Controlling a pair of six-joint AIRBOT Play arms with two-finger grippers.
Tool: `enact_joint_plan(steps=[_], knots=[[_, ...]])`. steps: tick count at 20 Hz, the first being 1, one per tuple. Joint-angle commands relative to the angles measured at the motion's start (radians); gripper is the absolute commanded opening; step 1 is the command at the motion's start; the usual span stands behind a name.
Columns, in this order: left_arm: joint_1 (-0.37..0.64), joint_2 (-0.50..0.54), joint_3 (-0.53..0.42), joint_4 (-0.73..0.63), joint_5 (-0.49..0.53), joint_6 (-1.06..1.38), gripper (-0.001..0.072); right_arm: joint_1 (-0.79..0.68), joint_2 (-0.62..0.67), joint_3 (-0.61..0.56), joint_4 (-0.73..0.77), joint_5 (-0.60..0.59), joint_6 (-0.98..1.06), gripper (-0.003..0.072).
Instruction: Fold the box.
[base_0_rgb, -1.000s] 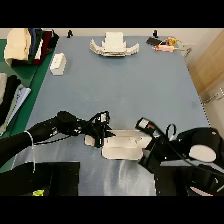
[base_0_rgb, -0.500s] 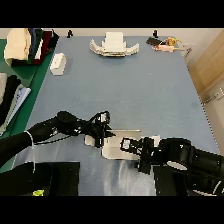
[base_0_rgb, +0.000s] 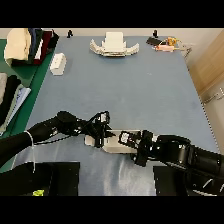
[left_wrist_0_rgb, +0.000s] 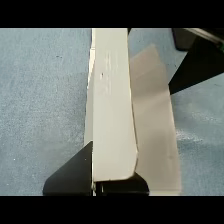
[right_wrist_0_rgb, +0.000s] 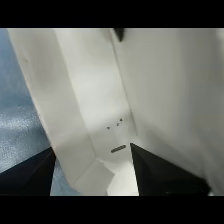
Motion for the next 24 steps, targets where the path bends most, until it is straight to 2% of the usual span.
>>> enact_joint_plan(steps=[1, 3, 6, 13, 16, 18, 21, 24], knots=[[0.0, 0.0, 0.001, 0.0, 0.0, 0.0, 0.0014, 0.0, 0.043, 0.024, -0.064, 0.04, 0.072, 0.0705], [0.0, 0.0, 0.001, 0.0, 0.0, 0.0, 0.0014, 0.0, 0.051, 0.024, -0.153, 0.071, 0.208, 0.0705], [0.0, 0.0, 0.001, 0.0, 0.0, 0.0, 0.0014, 0.0, 0.048, 0.024, -0.175, 0.117, 0.34, 0.0705], [0.0, 0.0, 0.001, 0.0, 0.0, 0.0, 0.0014, 0.0, 0.049, 0.024, -0.174, 0.123, 0.357, 0.0709], [0.0, 0.0, 0.001, 0.0, 0.0, 0.0, 0.0015, -0.012, 0.049, 0.023, -0.158, 0.083, 0.235, 0.072], [0.0, 0.0, 0.001, 0.0, 0.0, 0.0, 0.0014, -0.077, 0.049, 0.023, -0.097, 0.035, 0.122, 0.072], [0.0, 0.0, 0.001, 0.0, 0.0, 0.0, 0.0014, -0.233, 0.048, 0.023, 0.121, 0.01, -0.179, 0.072], [0.0, 0.0, 0.001, 0.0, 0.0, 0.0, 0.0014, -0.411, 0.037, 0.023, 0.384, 0.012, -0.573, 0.072]])
